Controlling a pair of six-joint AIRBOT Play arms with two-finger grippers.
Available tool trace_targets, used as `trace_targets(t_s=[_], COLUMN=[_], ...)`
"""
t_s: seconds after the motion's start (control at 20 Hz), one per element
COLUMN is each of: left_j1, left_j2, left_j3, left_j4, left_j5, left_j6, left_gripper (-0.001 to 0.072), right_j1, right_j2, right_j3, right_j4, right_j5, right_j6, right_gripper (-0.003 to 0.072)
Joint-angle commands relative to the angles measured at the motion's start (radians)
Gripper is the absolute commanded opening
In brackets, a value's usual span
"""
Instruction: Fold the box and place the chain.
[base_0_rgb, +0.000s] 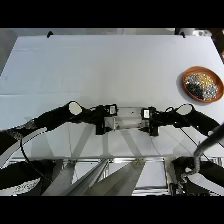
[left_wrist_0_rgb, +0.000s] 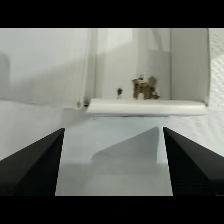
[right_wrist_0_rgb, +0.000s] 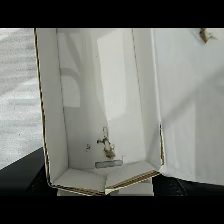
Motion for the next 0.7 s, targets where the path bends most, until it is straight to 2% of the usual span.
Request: trace_targets(t_s=[0.0, 0.65], left_j1=[-0.001, -0.007], left_j2=[-0.001, 0.032], left_j3=[0.000, 0.000], left_j4=[-0.014, -0.063], left_j5=[-0.047, -0.054], left_j6=[0.037, 0.037], left_gripper=[0.0711, 0.0711], right_j1=[0.000, 0.000], right_j2=[0.001, 0.001], right_j3=[0.000, 0.000], right_j4=[0.000, 0.000], right_j5=[0.000, 0.000], right_j6=[0.000, 0.000], right_gripper=[0.0469, 0.0469])
